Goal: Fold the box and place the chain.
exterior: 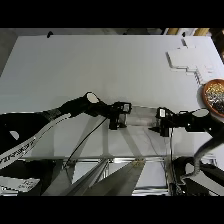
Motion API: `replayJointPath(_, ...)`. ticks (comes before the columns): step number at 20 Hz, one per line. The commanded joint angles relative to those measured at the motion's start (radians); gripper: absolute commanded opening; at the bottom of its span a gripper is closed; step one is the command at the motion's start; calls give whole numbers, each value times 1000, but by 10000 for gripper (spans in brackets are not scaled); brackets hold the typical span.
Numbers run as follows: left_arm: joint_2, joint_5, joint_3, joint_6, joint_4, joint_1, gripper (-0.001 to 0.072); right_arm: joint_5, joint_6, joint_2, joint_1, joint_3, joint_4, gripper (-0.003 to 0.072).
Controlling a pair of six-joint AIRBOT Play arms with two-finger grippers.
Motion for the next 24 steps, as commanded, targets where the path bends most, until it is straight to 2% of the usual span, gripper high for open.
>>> replayJointPath(1,0,-3,-1,0,0,-1,207,-25,0,0,-1,1,0,459)
replayJointPath(21,0,-3,-1,0,0,-1,207,-24,4,0,-1,1,-22,458)
replayJointPath(22,0,-3,-1,0,0,-1,208,-22,3,1,-1,1,-19,472)
replayJointPath(23,0,-3,-1,0,0,-1,208,-21,4,1,-1,1,-19,570)
replayJointPath(24,0,-3,-1,0,0,-1,208,-21,4,3,-2,1,-21,711)
